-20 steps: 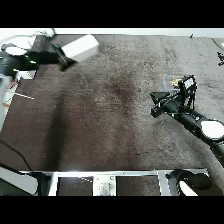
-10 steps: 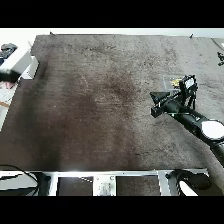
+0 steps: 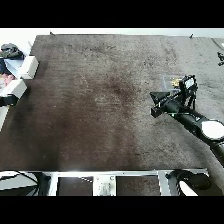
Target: Fold the box and place the chain.
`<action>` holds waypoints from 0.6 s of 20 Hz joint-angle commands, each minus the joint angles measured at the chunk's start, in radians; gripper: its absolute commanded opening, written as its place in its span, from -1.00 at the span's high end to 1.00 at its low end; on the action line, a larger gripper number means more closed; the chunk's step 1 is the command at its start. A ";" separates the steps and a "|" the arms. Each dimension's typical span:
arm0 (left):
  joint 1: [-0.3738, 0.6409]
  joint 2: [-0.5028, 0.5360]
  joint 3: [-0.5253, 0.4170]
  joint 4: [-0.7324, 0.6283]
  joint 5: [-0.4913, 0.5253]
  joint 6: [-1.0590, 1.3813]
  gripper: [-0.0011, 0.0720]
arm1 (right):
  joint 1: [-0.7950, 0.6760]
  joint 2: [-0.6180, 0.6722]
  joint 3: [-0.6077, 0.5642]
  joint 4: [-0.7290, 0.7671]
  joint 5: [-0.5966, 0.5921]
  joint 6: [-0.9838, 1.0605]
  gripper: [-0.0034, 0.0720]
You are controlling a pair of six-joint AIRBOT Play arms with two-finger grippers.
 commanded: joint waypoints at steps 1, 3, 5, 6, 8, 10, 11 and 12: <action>0.005 -0.007 -0.019 0.046 0.023 -0.011 0.96 | 0.000 0.000 -0.001 0.000 0.000 -0.001 0.93; 0.005 -0.031 -0.018 0.046 0.008 -0.011 0.96 | 0.000 0.000 -0.001 0.000 0.000 -0.001 0.93; 0.005 -0.061 -0.018 0.049 -0.029 0.012 0.96 | 0.000 0.000 0.000 0.000 0.000 -0.001 0.93; 0.005 -0.074 -0.018 0.056 -0.045 0.025 0.96 | 0.000 0.000 -0.001 0.000 0.000 -0.001 0.93; 0.005 -0.086 -0.018 0.097 -0.043 0.019 0.95 | 0.000 0.000 0.000 0.000 0.000 -0.001 0.93; 0.005 -0.085 -0.018 0.106 -0.023 0.019 0.94 | 0.000 0.000 0.000 0.000 0.000 -0.001 0.93; 0.005 -0.085 -0.018 0.107 -0.018 0.023 0.94 | 0.000 0.000 0.000 0.000 0.000 -0.001 0.93; 0.005 -0.085 -0.018 0.108 -0.017 0.023 0.93 | 0.000 0.000 0.000 0.000 0.000 -0.001 0.93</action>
